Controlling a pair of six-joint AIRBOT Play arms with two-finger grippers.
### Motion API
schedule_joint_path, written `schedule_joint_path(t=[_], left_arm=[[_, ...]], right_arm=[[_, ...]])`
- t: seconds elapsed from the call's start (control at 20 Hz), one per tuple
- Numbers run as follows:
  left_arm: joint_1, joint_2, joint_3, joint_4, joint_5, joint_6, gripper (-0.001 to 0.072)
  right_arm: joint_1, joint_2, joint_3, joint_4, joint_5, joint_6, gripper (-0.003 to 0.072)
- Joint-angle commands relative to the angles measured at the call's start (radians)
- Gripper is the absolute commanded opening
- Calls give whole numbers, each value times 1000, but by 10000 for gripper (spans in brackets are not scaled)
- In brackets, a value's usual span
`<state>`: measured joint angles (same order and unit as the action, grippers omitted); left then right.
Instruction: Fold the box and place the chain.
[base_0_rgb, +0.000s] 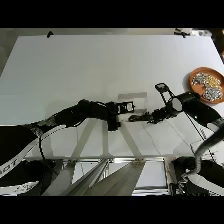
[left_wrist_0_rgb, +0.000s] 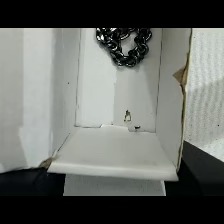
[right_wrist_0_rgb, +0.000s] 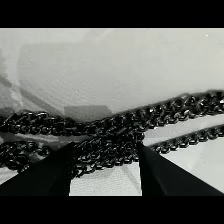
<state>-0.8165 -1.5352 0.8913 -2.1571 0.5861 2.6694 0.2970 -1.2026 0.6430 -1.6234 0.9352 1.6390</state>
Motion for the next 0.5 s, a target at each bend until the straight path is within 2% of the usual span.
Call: schedule_joint_path(t=[0.0,0.05,0.2,0.25,0.45], left_arm=[[0,1,0,0,0,0,345],[0,1,0,0,0,0,345],[0,1,0,0,0,0,345],[0,1,0,0,0,0,345],[0,1,0,0,0,0,345]], right_arm=[[1,-10,-1,9,-11,6,332],[1,-10,-1,9,-7,6,210],[1,-9,-1,8,21,6,42],[1,-9,-1,6,34,5,13],[1,5,-1,5,72,2,13]])
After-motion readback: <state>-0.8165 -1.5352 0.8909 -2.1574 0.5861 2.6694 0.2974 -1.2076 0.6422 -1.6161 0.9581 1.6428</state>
